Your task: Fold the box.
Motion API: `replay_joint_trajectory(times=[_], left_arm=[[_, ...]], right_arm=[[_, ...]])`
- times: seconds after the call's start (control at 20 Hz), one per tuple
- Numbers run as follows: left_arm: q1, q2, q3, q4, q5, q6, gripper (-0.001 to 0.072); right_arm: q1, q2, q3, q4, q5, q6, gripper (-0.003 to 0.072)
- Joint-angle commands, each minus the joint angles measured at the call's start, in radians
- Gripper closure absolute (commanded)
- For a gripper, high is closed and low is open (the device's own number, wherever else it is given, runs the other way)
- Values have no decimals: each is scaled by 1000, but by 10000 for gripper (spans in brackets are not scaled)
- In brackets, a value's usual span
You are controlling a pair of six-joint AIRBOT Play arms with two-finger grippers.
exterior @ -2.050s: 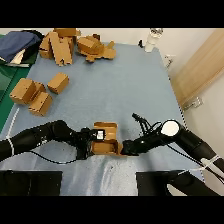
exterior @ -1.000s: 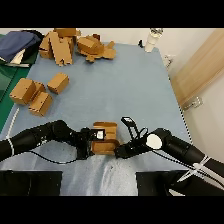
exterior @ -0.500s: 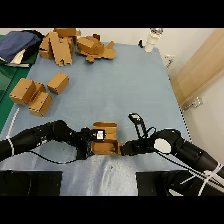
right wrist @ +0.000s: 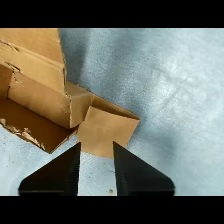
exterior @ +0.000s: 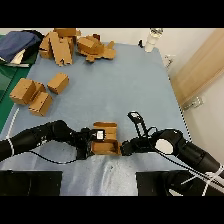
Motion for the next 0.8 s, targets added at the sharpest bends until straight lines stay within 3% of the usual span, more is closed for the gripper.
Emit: replay_joint_trajectory(times=[0.0,0.05,0.1,0.4,0.75], left_arm=[[1,0,0,0,0,0,365],[1,0,0,0,0,0,365],[1,0,0,0,0,0,366],[1,0,0,0,1,0,366],[1,0,0,0,0,0,366]], right_arm=[[0,-3,0,-31,-1,-21,337],[0,-3,1,-38,1,-21,220],[0,-3,1,-40,8,-21,176],[25,-8,1,-33,40,-21,144],[106,-131,11,-50,23,28,145]])
